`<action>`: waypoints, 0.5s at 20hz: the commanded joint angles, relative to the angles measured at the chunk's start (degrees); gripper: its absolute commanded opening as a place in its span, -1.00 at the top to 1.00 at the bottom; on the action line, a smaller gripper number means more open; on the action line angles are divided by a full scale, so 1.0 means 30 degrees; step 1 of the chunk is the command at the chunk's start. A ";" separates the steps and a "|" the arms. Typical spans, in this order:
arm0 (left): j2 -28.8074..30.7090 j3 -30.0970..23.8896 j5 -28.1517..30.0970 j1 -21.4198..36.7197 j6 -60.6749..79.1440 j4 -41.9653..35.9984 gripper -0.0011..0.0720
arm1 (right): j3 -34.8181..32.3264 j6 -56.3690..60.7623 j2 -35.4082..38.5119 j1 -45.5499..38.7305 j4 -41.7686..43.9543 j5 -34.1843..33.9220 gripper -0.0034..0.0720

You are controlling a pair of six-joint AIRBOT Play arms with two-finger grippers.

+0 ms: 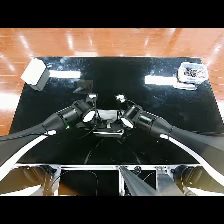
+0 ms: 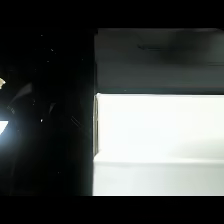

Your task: Fold the box and place the chain.

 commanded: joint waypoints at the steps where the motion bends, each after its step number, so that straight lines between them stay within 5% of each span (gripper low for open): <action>1: -0.0015 0.0007 0.0051 0.0000 -0.0095 -0.0117 0.91 | 0.0000 -0.0517 0.0248 0.0007 0.0124 0.0678 -0.32; 10: -0.0015 0.0007 0.0138 0.0007 -0.0102 -0.0117 0.91 | -0.0007 -0.0889 0.4641 0.0066 -0.2040 0.2841 -0.33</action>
